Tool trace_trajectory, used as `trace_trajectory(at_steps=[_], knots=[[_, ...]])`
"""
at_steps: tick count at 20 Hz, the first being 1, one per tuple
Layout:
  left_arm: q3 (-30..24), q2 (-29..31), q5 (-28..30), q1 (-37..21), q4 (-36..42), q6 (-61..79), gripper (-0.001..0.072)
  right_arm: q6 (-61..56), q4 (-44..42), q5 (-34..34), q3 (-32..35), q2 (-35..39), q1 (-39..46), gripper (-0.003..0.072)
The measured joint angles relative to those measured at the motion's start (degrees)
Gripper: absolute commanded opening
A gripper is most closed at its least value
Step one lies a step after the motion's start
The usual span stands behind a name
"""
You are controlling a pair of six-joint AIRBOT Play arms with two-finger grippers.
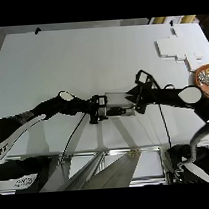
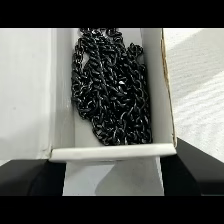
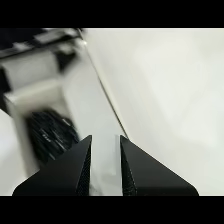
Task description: Fold the box and place the chain.
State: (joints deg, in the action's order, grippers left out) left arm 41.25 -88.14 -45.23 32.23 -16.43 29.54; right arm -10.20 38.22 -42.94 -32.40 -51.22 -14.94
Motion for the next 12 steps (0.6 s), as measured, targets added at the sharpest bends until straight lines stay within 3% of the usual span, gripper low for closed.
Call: trace_trajectory(at_steps=[5, 12], knots=[[0.0, 0.0, 0.0, 0.0, 0.0, 0.0, 0.0009, 8.17, 8.13, -6.43, 0.92, -1.27, 9.27, 0.0196], [0.0, 0.0, 0.0, 0.0, -0.02, 0.0, 0.0009, 20.33, 11.41, -7.72, 4.17, -8.76, 10.38, 0.0198]])
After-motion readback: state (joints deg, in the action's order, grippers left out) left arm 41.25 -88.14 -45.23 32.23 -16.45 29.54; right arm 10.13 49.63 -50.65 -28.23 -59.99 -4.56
